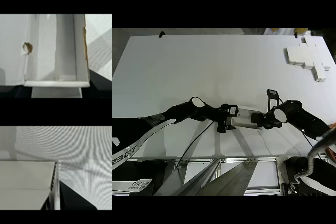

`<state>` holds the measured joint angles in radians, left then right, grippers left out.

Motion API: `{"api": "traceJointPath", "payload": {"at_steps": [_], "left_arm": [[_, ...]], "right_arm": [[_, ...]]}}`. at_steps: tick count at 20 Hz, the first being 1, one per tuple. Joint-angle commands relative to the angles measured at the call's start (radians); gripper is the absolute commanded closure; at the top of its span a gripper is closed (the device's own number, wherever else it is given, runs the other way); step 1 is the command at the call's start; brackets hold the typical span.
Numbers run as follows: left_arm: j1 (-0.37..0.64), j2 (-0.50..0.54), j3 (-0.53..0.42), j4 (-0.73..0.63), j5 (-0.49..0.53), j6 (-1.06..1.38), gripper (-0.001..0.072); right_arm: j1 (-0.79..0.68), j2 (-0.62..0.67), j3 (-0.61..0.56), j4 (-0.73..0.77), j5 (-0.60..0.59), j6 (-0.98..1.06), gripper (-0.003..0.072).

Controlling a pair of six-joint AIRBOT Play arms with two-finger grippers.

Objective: Fold the box and place the chain.

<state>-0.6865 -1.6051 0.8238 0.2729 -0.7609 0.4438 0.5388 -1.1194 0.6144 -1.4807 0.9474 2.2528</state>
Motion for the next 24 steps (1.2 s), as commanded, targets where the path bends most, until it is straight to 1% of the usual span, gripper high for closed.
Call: {"api": "traceJointPath", "payload": {"at_steps": [1,2,4,7,8,9,12,13,14,18,19,21,22,23,24], "left_arm": [[0.000,0.000,0.000,0.000,0.001,-0.001,0.0320],[0.000,0.000,0.000,0.001,0.001,-0.001,0.0320],[0.000,0.000,0.000,0.001,0.001,-0.001,0.0320],[0.000,0.000,0.000,0.000,0.001,-0.001,0.0320],[0.000,0.000,0.000,0.001,0.001,-0.001,0.0320],[0.000,0.000,0.000,0.001,0.001,-0.001,0.0320],[0.000,0.000,0.000,0.001,0.002,0.000,0.0320],[0.000,0.000,0.000,0.000,0.002,0.000,0.0320],[0.000,0.000,0.000,0.001,0.001,0.000,0.0320],[0.000,0.000,0.000,0.001,0.001,0.000,0.0320],[0.000,0.000,0.000,0.001,0.001,0.000,0.0320],[0.000,0.000,0.000,0.001,0.001,0.000,0.0320],[0.000,0.000,0.000,0.001,0.001,0.000,0.0320],[0.000,0.000,0.000,0.001,0.001,0.000,0.0320],[0.000,0.000,0.000,0.001,0.002,0.000,0.0320]], "right_arm": [[0.000,-0.019,0.001,-0.014,0.002,0.002,0.0612],[0.000,-0.023,0.001,-0.011,-0.001,0.002,0.0644],[0.000,-0.031,0.001,-0.006,-0.002,0.002,0.0673],[0.016,-0.050,0.001,0.001,-0.004,0.002,0.0672],[0.024,-0.055,0.001,0.001,-0.013,0.002,0.0649],[0.032,-0.059,0.001,0.005,-0.024,0.002,0.0578],[0.035,-0.059,0.001,0.016,-0.027,0.002,0.0578],[0.035,-0.059,0.001,0.016,-0.024,0.002,0.0589],[0.035,-0.059,0.001,0.016,-0.022,0.002,0.0670],[0.035,-0.058,0.001,0.015,-0.021,0.001,0.0673],[0.035,-0.053,0.001,0.015,-0.024,-0.003,0.0657],[0.035,-0.029,0.001,0.009,-0.024,-0.003,0.0432],[0.035,-0.010,0.001,-0.001,-0.016,-0.011,0.0397],[0.035,0.015,0.001,-0.011,0.000,-0.011,0.0396],[0.035,0.043,0.001,-0.020,0.021,-0.016,0.0370]]}}
